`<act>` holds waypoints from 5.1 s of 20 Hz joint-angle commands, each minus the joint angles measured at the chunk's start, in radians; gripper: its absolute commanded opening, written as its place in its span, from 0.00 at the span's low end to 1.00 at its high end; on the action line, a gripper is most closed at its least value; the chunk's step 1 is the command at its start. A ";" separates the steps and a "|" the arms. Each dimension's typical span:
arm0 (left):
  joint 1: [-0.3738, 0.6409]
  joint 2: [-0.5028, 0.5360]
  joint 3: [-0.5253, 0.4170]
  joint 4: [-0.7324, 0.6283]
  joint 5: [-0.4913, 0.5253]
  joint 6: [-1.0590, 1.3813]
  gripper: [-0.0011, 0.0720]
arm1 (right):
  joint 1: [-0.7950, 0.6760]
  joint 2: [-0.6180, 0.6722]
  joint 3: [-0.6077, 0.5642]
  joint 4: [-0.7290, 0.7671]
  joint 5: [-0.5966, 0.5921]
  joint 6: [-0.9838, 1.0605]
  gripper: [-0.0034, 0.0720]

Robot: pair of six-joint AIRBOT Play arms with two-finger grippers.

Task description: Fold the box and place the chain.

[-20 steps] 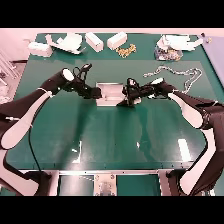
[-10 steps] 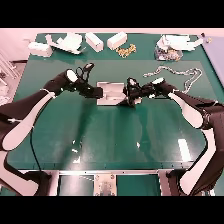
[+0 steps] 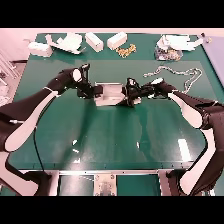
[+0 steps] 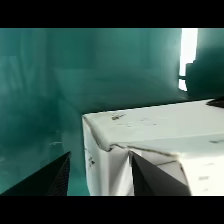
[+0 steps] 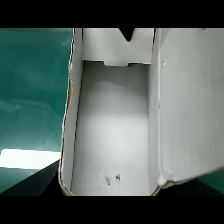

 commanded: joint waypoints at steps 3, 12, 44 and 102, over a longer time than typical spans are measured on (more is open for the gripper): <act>-0.017 -0.050 0.110 0.118 -0.161 -0.134 0.60 | -0.001 0.000 0.000 -0.004 -0.001 0.001 0.70; -0.083 -0.125 0.230 0.230 -0.273 -0.201 0.60 | -0.001 0.000 0.000 -0.004 -0.001 0.001 0.70; -0.125 -0.190 0.365 0.266 -0.385 -0.159 0.86 | -0.001 0.000 0.000 -0.004 -0.001 0.001 0.70; 0.311 -0.127 -0.106 -0.766 -0.339 2.236 1.00 | -0.001 0.000 0.000 -0.004 -0.001 0.001 0.70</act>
